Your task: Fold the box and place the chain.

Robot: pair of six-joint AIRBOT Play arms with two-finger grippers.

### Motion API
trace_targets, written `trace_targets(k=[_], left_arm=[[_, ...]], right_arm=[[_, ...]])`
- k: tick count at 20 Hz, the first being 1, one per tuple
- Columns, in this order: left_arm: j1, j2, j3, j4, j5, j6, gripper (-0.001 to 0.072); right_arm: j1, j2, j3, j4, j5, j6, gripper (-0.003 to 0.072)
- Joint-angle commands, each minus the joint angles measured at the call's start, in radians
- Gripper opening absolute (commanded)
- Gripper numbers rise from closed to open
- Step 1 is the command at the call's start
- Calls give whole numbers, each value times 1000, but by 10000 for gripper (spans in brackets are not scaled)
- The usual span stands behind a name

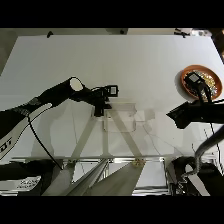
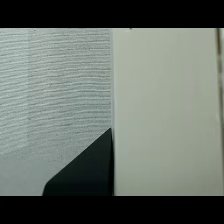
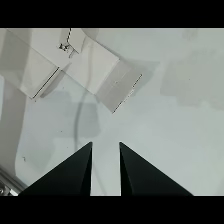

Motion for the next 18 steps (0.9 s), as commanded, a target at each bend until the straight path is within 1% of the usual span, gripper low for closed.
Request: trace_targets(k=[1, 5, 7, 8, 9, 10, 11, 13, 14, 16, 18], left_arm=[[0, -1, 1, 0, 1, 0, 10], [0, -1, 1, 0, 0, 0, 12], [0, -1, 1, 0, 0, 0, 12], [0, -1, 1, 0, 0, 0, 12], [0, -1, 1, 0, 0, 0, 12], [0, -1, 1, 0, 0, 0, 12], [0, -1, 1, 0, 0, 0, 12], [0, -1, 1, 0, 0, 0, 12], [0, -1, 1, -1, 0, 0, 12], [0, 0, 1, -1, 0, 0, 12], [0, -1, 1, 0, 0, 0, 12]], right_arm=[[1, -9, -1, 7, 0, -4, 157], [1, -10, -1, 29, 0, -4, 157], [1, -18, -1, 37, 36, -48, 140], [1, -29, -1, 41, 80, -134, 41], [1, -43, -1, 53, 109, -208, 12], [1, -60, -1, 71, 110, -251, 11], [15, -71, -1, 82, 81, -275, 10], [112, -77, -8, 66, -63, -343, 9], [184, -82, -17, 49, -135, -374, 9], [344, -91, -55, -34, -303, -377, 9], [474, -108, -120, -93, -440, -375, 10]])
